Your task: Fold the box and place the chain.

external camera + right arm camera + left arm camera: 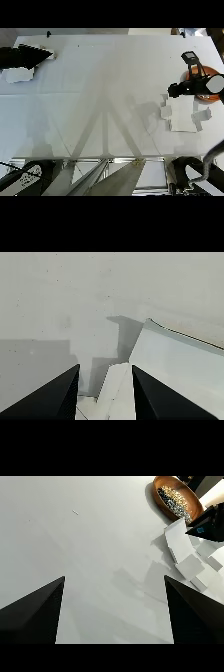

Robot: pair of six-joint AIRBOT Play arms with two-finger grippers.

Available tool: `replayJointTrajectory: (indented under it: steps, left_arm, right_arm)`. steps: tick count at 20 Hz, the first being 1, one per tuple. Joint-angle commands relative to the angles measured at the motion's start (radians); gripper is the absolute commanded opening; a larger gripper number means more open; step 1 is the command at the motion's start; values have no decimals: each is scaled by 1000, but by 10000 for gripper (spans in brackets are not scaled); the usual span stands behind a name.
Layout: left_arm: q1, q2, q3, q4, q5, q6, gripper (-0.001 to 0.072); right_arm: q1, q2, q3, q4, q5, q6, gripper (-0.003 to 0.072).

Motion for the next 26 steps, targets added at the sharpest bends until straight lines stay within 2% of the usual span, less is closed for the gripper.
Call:
replayJointTrajectory:
  steps: [1, 7, 13, 16, 17, 19, 22, 24, 26]
  left_arm:
    - [0, 1, -1, 2, 0, 1, 705]
    - [0, 0, -1, 4, 0, 1, 705]
    - [0, 0, -1, 4, 0, 1, 705]
    - [0, 0, -1, 4, 0, 1, 705]
    - [0, 0, -1, 4, 0, 1, 705]
    - [0, 0, -1, 4, 0, 1, 705]
    - [0, 0, -1, 4, 0, 1, 705]
    - [0, 0, -1, 4, 0, 1, 705]
    - [0, 0, -1, 4, 0, 1, 705]
  right_arm:
    - [0, -1, 0, 0, -1, 0, 369]
    - [0, 17, 2, -5, -23, 0, 367]
    - [-1, 179, 54, -81, -3, 25, 367]
    - [-1, 272, 75, -210, 124, 89, 371]
    - [-1, 302, 75, -259, 187, 114, 407]
    - [-1, 357, 75, -314, 280, 127, 416]
    - [-2, 443, 75, -393, 333, 188, 416]
    - [-44, 471, 75, -443, 423, 209, 421]
    - [-143, 470, 75, -447, 456, 181, 457]
